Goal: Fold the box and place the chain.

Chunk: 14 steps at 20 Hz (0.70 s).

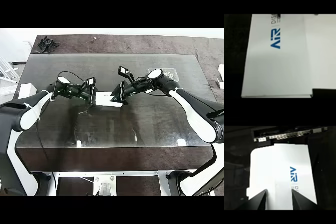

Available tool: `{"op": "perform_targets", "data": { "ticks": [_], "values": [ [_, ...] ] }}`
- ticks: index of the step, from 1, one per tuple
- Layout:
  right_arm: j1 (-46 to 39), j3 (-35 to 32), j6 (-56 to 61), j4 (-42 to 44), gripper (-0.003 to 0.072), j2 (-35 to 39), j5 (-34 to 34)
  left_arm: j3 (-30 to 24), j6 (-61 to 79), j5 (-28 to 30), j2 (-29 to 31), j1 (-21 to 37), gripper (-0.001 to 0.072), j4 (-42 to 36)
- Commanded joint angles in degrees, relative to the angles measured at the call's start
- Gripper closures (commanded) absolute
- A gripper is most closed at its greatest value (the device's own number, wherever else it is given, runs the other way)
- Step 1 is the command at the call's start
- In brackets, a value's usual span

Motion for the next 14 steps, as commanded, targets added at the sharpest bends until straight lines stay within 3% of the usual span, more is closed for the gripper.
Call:
{"op": "perform_targets", "data": {
  "ticks": [1,5,10,12,14],
  "values": [
    [0.8,0.1,-1.0,-0.3,0.0318,0.0,-1.5,0.0,0.0,0.0,0.0,0.0,0.0171,0.0],
    [0.9,0.1,-2.1,-0.6,0.0318,0.9,-1.2,0.0,0.0,0.0,0.0,0.0,0.0171,0.0],
    [0.7,0.1,-2.5,-2.3,0.0323,3.1,4.3,0.0,0.0,-0.2,0.0,0.0,0.0171,0.0],
    [0.7,0.1,-2.5,-3.2,0.0352,2.4,3.1,0.0,0.0,-0.2,0.0,0.0,0.0172,0.0],
    [0.7,0.1,-2.5,-3.1,0.03,1.6,0.9,0.0,0.0,-0.2,0.0,0.0,0.0171,0.0]
  ]
}}
